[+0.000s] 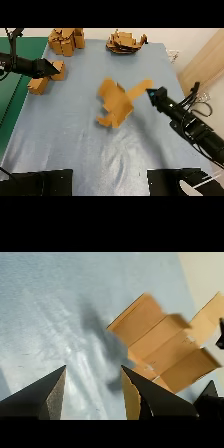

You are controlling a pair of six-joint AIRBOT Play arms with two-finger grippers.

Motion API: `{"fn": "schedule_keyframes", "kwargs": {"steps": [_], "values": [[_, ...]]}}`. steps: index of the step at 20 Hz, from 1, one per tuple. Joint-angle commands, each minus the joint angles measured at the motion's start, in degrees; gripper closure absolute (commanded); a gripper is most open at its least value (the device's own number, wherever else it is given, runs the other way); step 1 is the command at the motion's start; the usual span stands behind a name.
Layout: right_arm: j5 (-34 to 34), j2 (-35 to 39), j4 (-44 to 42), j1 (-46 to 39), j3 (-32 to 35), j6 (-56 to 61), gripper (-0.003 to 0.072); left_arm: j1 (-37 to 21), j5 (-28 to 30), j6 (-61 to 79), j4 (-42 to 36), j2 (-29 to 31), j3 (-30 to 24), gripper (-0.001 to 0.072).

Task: Fold the box.

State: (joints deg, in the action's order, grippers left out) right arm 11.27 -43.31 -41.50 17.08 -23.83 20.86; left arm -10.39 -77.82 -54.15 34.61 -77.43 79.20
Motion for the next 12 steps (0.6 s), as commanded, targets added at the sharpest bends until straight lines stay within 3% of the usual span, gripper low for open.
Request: {"fn": "schedule_keyframes", "kwargs": {"steps": [1,4,6,9,12], "values": [[-5.20,-5.84,-12.17,5.77,0.94,-9.42,0.0685,1.70,5.14,2.01,0.02,-0.04,-3.23,0.0174],[1.99,-17.53,-20.17,5.77,-5.55,-12.74,0.0685,4.46,7.45,2.58,0.07,-0.07,-7.78,0.0174],[8.33,-23.82,-31.01,5.77,-10.47,-19.61,0.0685,5.77,7.85,2.71,0.09,-0.07,-9.16,0.0174],[8.15,-27.76,-45.09,5.77,-14.21,-30.80,0.0685,6.10,7.85,2.69,-0.61,-0.04,-9.27,0.0174],[4.44,-27.74,-52.70,5.75,-14.05,-46.88,0.0685,6.45,9.60,3.26,-0.79,-0.04,-9.27,0.0174]]}}
